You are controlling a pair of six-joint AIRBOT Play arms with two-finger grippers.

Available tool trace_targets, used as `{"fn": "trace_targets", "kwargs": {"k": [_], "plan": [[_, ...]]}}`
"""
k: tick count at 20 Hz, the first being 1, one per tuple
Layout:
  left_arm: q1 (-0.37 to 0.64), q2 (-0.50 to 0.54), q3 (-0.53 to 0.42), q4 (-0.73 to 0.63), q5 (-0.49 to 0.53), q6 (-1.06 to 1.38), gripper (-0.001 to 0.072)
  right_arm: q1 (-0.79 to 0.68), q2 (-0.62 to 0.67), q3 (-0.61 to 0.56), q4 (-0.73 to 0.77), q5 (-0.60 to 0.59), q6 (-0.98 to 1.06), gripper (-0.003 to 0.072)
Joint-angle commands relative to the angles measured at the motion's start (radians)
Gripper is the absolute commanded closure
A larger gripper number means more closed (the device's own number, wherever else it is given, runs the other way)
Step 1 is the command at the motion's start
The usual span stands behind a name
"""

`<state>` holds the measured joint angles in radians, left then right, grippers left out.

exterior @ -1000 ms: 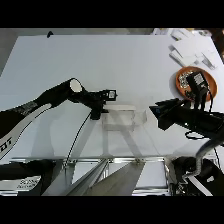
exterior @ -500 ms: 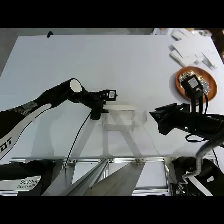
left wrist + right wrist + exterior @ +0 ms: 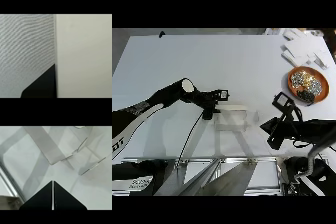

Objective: Fold the box and place the chain.

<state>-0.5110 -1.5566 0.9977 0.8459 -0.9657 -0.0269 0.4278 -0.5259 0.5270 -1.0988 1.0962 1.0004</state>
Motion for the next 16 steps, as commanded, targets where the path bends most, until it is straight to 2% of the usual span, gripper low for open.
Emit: {"fn": "trace_targets", "kwargs": {"k": [1,3,4,5,6,7,9,10,12,16], "plan": [[0.0,0.0,0.0,0.0,0.0,0.0,0.0697,0.001,-0.081,-0.041,0.039,0.01,-0.286,0.067],[0.0,0.0,0.0,0.0,0.0,0.0,0.0697,0.005,-0.131,-0.051,0.039,0.0,-0.431,0.067],[-0.001,0.0,0.0,0.0,0.0,0.0,0.0697,0.028,-0.148,-0.058,0.024,-0.043,-0.48,0.0667],[-0.001,0.0,0.0,0.0,0.0,0.0,0.0697,0.058,-0.159,-0.061,0.023,-0.096,-0.504,0.0592],[0.0,0.0,0.0,0.0,0.0,0.0,0.0697,0.091,-0.167,-0.061,0.023,-0.158,-0.516,0.0443],[-0.001,0.0,0.0,0.0,0.0,0.0,0.0697,0.127,-0.173,-0.066,0.022,-0.224,-0.532,0.0352],[0.0,0.0,0.0,0.0,0.0,0.0,0.0697,0.196,-0.189,-0.082,0.022,-0.328,-0.647,0.0094],[0.0,0.0,0.0,0.0,0.0,0.0,0.0697,0.22,-0.196,-0.098,0.022,-0.387,-0.688,0.0026],[0.0,0.0,0.0,0.0,0.0,0.0,0.0697,0.241,-0.206,-0.141,0.022,-0.484,-0.691,0.0001],[0.0,0.0,0.0,0.0,0.0,0.0,0.0697,0.244,-0.273,-0.182,-0.034,-0.522,-0.691,-0.0004]]}}
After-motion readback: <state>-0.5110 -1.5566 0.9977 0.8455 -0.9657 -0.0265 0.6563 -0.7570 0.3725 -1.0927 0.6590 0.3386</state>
